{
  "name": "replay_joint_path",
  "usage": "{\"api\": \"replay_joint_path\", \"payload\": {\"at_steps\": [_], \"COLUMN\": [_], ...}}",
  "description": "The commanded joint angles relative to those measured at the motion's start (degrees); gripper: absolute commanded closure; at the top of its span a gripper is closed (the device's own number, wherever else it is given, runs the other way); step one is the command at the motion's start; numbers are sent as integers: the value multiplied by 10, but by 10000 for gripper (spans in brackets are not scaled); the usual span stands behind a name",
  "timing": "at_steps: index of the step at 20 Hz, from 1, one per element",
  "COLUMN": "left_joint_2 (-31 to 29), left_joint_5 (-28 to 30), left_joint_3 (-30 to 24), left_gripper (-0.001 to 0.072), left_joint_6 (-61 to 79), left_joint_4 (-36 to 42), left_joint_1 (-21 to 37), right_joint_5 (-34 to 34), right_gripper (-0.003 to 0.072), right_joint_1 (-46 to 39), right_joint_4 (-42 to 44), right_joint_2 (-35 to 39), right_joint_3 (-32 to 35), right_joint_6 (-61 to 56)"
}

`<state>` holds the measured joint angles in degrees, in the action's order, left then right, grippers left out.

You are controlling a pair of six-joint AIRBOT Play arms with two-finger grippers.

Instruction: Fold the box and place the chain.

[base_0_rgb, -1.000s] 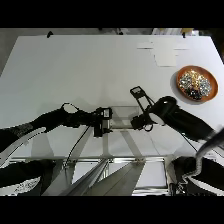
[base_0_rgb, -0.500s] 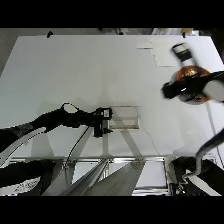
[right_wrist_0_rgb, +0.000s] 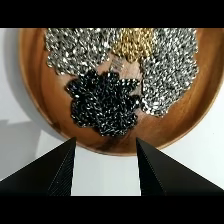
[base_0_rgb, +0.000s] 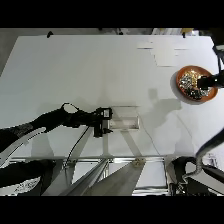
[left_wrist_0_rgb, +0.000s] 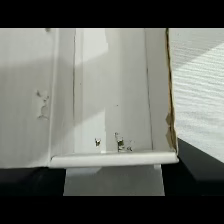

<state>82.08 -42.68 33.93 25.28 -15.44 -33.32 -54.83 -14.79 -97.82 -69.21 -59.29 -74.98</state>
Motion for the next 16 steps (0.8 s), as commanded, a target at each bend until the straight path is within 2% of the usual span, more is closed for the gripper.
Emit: {"api": "replay_joint_path", "payload": {"at_steps": [1,2,4,8,14,16], "left_joint_2": [0,0,0,0,0,0], "left_joint_5": [0,0,0,0,0,0], "left_joint_3": [0,0,0,0,0,0], "left_gripper": [539,538,539,538,539,539], "left_joint_6": [0,0,0,0,0,0], "left_joint_4": [0,0,0,0,0,0], "left_joint_1": [0,0,0,0,0,0], "right_joint_5": [4,3,12,35,30,30], "right_gripper": [313,315,372,371,374,428], "right_joint_1": [-21,-21,-21,-21,-21,-21], "right_joint_4": [4,7,13,13,17,16], "right_joint_2": [-75,-89,-112,-130,-149,-153], "right_joint_3": [-1,-1,-1,-1,-1,-1], "right_joint_6": [35,35,35,55,59,59]}}
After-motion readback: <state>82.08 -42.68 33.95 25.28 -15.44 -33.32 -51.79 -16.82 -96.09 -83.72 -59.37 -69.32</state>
